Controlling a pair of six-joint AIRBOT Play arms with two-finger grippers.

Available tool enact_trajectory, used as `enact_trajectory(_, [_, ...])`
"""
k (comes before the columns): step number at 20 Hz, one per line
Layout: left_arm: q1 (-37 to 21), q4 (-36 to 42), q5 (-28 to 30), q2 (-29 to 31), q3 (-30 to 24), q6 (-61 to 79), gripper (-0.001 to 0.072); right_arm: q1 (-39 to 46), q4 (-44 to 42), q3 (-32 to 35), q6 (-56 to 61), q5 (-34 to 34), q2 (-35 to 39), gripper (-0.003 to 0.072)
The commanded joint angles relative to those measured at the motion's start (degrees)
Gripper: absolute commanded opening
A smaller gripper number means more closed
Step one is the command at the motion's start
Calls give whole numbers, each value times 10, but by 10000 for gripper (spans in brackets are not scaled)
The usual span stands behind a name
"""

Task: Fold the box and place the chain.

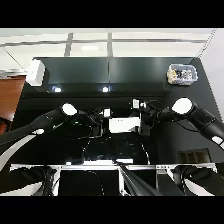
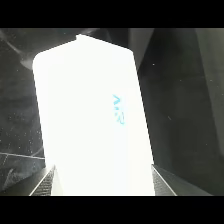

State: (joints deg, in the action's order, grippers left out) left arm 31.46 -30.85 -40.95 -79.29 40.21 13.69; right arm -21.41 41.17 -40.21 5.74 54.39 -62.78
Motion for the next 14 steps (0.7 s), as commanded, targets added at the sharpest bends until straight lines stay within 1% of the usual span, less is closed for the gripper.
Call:
enact_trajectory(1, [0, 0, 1, 0, 0, 0, 372, -7, 1, 3, -17, -2, 0, 671])
enact_trajectory(3, [0, 0, 1, 0, 0, 0, 373, -7, 1, 3, -17, -2, 0, 509])
enact_trajectory(4, [0, 0, 1, 0, 0, 0, 373, -7, 3, 3, -17, -2, 0, 485])
enact_trajectory(6, [0, 0, 1, 0, 0, 0, 372, -7, 11, 3, -16, -2, 0, 484])
enact_trajectory(7, [0, 0, 1, 0, 0, 0, 373, -7, 14, 3, -15, -2, 0, 471])
enact_trajectory(8, [0, 0, 1, 0, 0, 0, 373, -7, 16, 3, -14, -2, 0, 393])
enact_trajectory(10, [0, 0, 1, 0, 0, 0, 372, -7, 16, 3, -15, -18, 0, 285])
enact_trajectory(11, [0, 0, 1, 0, 0, 0, 373, -7, 16, 3, -14, -22, 0, 201])
enact_trajectory(12, [0, 0, 1, 0, 0, 0, 373, -7, 16, 3, -14, -24, 0, 177])
enact_trajectory(14, [0, 0, 1, 0, 0, 0, 373, -7, 15, 3, -10, -24, 0, 177])
